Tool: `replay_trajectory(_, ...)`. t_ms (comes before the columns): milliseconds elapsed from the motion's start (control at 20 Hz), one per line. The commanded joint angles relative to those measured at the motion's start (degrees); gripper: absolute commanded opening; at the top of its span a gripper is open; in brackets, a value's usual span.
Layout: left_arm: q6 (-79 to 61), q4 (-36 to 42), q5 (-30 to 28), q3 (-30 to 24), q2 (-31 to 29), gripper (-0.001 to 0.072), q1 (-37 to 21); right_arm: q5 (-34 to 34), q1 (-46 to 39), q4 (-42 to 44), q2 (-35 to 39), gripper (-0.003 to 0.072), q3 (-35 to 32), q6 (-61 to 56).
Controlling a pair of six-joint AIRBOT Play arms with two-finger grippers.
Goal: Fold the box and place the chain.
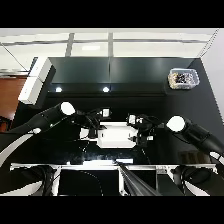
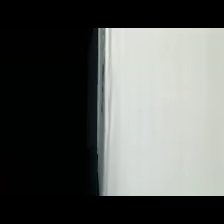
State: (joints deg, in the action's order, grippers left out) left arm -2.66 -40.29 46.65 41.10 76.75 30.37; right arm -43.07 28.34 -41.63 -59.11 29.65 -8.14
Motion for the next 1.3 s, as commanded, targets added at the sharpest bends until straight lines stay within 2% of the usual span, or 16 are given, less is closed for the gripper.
replay_trajectory(0, 0.0, 0.0, -0.1, 0.0, 0.0, 0.0029, 0.0, -0.3, -4.1, -5.3, -0.4, 0.0636, 0.0, -3.2)
replay_trajectory(100, 0.0, 0.0, -0.1, 0.0, 0.0, 0.0029, 0.0, -2.9, -8.7, -9.4, 0.5, 0.0636, 0.1, -6.5)
replay_trajectory(250, 0.0, 0.0, -0.1, 0.0, 0.0, 0.0029, 0.0, -14.4, -11.4, -12.6, 0.7, 0.0636, 0.1, -7.1)
replay_trajectory(350, 0.0, 0.0, -0.2, 0.0, 0.0, 0.0029, 0.0, -17.3, -10.2, -9.7, 0.7, 0.0635, 0.1, -12.7)
replay_trajectory(450, 0.0, 0.0, -0.2, 0.0, 0.0, 0.0029, 0.0, -18.1, -7.4, -6.4, 0.7, 0.0635, -0.1, -13.6)
replay_trajectory(650, 0.0, 0.0, -0.2, 0.0, 0.0, 0.0029, 0.0, -9.6, 0.3, -1.4, 0.7, 0.0635, -2.0, -13.6)
replay_trajectory(850, 0.0, 0.0, -0.2, 0.0, 0.0, 0.0029, 0.0, -1.6, 6.9, -1.5, 0.7, 0.0635, -2.6, -14.7)
replay_trajectory(1250, 0.0, 0.0, -0.2, 0.0, 0.0, 0.0029, 0.0, 0.5, 7.1, -1.5, 1.4, 0.0635, -2.5, -13.4)
